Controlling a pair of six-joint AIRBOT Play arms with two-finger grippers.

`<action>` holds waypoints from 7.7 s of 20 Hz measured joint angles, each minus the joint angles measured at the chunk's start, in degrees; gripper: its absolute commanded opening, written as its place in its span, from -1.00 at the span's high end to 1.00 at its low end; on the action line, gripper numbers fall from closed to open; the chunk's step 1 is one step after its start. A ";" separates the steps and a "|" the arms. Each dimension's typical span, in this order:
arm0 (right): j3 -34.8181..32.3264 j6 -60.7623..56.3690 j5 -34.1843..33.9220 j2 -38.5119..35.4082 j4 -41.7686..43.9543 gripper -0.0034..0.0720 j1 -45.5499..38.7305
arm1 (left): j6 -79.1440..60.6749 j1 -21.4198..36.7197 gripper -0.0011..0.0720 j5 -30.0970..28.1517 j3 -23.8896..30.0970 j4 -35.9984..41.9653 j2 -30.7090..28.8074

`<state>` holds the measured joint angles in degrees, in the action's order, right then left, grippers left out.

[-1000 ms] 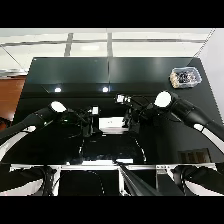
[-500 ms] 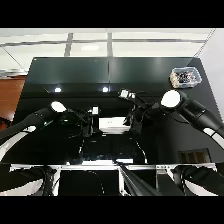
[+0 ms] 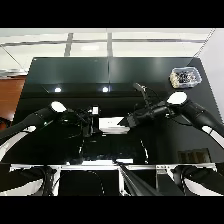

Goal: Fold the box and place the chain.

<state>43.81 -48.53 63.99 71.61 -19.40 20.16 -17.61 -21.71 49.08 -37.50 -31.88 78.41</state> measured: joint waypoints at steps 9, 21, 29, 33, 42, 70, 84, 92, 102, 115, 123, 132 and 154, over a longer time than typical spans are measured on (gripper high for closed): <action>-0.72 -4.94 -4.90 6.27 3.04 0.86 -0.07 | 0.02 0.00 0.01 0.02 0.00 0.00 0.00; -0.72 -10.75 -8.26 6.84 -3.76 0.86 -0.04 | 0.02 0.00 0.01 0.00 0.00 -0.02 0.00; -0.72 -11.41 -9.73 7.10 -5.20 0.86 0.09 | 0.17 0.00 0.00 -0.09 0.00 0.00 0.02; -0.57 -12.04 -10.03 7.08 -6.88 0.86 0.50 | 0.02 0.00 0.01 -0.07 0.00 0.00 0.02; 4.02 -12.59 1.03 -5.79 -13.07 0.86 -7.93 | 0.72 0.00 -0.03 0.22 -0.02 -0.02 0.00; 4.61 -20.92 10.32 -20.81 -37.40 0.86 -25.97 | 26.69 -8.76 -0.98 7.82 -16.22 -3.61 3.19; 4.61 -20.90 8.81 -20.81 -37.00 0.86 -26.01 | 27.06 -11.98 -0.98 6.58 -18.67 -6.95 4.26; 4.61 -20.92 8.79 -20.81 -37.00 0.86 -26.01 | 27.32 -15.89 -0.98 3.74 -18.84 -9.31 4.72; 4.61 -20.92 8.79 -20.79 -36.98 0.86 -26.01 | 28.94 -19.28 -0.98 -0.15 -18.86 -16.35 6.40; 4.61 -20.92 7.37 -20.81 -36.28 0.86 -26.01 | 35.91 -18.34 -0.13 1.88 -18.86 -26.47 4.35; 4.61 -21.42 6.56 -20.79 -36.04 0.86 -26.01 | 44.61 0.79 -0.13 -1.49 -20.15 -27.26 1.29; 4.61 -21.66 5.60 -20.81 -33.03 0.86 -26.01 | 55.67 30.38 -0.13 -7.41 -39.06 -27.28 12.72; 4.61 -24.15 5.18 -20.79 -31.56 0.86 -26.01 | 83.67 40.92 -0.98 6.16 -79.71 -43.85 37.77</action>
<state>48.42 -72.69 69.17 50.83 -50.96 -5.85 66.06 19.20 55.24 -117.21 -75.72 116.18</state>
